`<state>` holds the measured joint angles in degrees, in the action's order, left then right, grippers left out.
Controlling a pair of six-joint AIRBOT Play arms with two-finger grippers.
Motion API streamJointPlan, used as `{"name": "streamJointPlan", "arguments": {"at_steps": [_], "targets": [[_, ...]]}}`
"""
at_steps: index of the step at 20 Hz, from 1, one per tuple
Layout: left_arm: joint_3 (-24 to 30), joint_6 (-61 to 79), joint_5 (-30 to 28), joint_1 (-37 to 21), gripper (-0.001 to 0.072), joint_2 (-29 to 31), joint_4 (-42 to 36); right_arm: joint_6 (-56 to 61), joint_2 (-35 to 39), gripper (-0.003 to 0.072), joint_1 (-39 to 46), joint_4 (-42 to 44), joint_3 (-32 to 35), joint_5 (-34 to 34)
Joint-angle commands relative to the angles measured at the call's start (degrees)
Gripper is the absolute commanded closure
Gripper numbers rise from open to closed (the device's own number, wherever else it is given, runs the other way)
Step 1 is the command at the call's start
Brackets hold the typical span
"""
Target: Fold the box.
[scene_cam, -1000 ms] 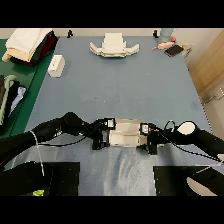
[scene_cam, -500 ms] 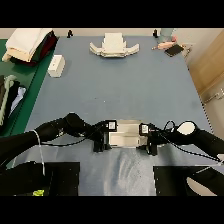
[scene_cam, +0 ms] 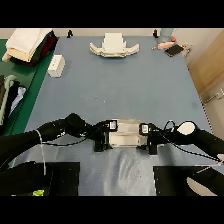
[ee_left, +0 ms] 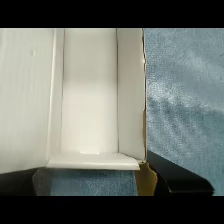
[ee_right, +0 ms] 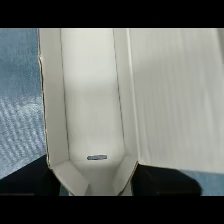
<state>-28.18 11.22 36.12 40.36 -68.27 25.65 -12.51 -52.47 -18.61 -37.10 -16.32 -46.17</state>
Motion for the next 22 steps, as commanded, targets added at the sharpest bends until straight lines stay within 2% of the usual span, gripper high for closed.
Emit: {"name": "streamJointPlan", "arguments": {"at_steps": [1, 5, 7, 22], "targets": [[0.04, -0.11, -0.22, 0.02, 0.0008, -0.07, 0.04, 0.02, 0.04, 0.0172, -0.04, 0.0, -0.04, -0.07], [0.04, -0.31, -0.52, 0.02, 0.001, -0.07, 0.02, 0.02, 0.04, 0.0172, -0.04, 0.0, -0.04, -0.07], [0.04, -0.98, -1.25, 0.02, 0.0125, -0.07, -0.09, 0.02, 0.04, 0.0172, -0.04, 0.0, -0.04, -0.07], [0.04, -0.96, -1.11, 0.0, 0.0124, -0.07, -0.07, 0.02, 0.04, 0.0172, -0.04, 0.0, -0.04, -0.07]]}}
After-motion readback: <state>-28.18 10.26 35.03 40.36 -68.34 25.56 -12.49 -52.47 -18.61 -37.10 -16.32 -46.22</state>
